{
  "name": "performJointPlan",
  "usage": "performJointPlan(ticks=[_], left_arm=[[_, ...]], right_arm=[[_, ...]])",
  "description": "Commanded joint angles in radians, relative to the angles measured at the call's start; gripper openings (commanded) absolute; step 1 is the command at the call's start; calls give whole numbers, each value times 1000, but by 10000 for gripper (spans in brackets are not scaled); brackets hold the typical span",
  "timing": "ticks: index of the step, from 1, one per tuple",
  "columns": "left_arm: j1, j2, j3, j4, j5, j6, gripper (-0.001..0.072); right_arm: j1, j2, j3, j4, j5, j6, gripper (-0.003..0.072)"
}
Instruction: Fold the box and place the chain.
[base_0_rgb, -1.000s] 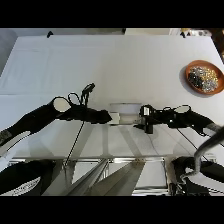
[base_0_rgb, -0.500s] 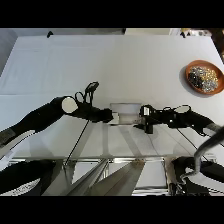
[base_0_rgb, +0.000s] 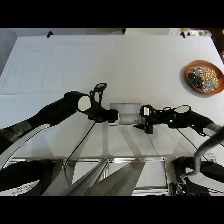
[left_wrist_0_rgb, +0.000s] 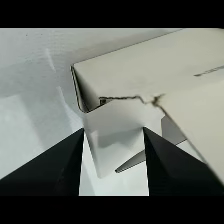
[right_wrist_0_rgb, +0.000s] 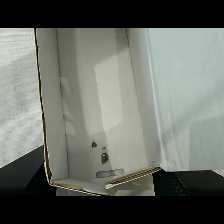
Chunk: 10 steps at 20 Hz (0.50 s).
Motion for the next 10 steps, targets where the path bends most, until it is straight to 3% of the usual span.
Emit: performJointPlan(ticks=[1,6,10], left_arm=[[-31,-45,63,63,-56,-94,417],[-51,-130,148,70,-130,-140,416],[-55,-143,164,135,-172,-246,416]], right_arm=[[0,1,0,0,0,0,358],[0,1,0,0,0,0,358],[0,1,0,0,0,0,358]])
